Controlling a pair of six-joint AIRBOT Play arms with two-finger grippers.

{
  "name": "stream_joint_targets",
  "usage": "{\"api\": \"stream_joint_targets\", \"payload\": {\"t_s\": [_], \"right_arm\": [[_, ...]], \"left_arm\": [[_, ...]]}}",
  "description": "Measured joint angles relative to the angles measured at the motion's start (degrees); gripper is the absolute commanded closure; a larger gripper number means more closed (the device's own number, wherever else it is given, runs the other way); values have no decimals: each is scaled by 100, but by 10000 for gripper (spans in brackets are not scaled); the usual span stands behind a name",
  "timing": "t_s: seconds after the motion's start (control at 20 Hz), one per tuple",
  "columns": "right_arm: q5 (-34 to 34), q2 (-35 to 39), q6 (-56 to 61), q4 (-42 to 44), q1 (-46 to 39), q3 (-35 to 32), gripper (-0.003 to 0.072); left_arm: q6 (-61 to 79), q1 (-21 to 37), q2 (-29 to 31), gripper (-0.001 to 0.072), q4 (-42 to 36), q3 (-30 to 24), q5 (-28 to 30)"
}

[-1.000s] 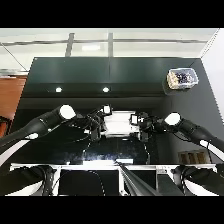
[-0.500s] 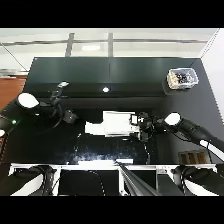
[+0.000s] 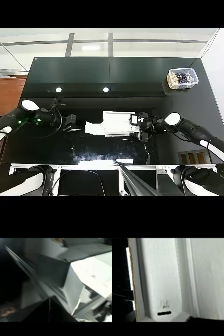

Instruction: Fold the box and place the chain.

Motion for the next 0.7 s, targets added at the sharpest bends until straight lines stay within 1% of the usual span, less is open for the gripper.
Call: {"api": "stream_joint_targets", "payload": {"t_s": [0.15,0.25,0.5,0.7], "right_arm": [[0,0,0,0,0,2,204],[0,0,0,0,0,2,204],[0,0,0,0,0,0,205],[0,0,0,0,0,0,204]], "left_arm": [[203,-238,-374,683,-433,-44,-4],[286,-424,-518,683,-599,-59,109],[402,-752,-645,683,-903,-68,470],[844,-824,-669,683,-1235,-68,546]]}}
